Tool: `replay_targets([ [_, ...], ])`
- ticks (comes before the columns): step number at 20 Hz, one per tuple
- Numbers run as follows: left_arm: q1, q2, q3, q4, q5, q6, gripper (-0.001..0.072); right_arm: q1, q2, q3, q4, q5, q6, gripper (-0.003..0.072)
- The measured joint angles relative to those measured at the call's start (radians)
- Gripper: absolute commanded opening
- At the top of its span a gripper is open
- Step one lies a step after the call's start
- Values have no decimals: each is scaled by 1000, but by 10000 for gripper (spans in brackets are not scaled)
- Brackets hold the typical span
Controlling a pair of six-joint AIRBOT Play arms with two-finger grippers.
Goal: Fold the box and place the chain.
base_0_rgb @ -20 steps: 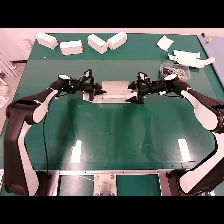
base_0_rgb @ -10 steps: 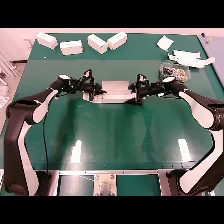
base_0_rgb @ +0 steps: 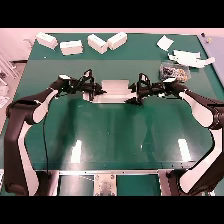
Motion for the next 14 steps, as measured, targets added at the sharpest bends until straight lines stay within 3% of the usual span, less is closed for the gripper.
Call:
replay_targets([
  [14,0,0,0,0,-1,0,22,24,-34,8,-22,29,-15,650],
])
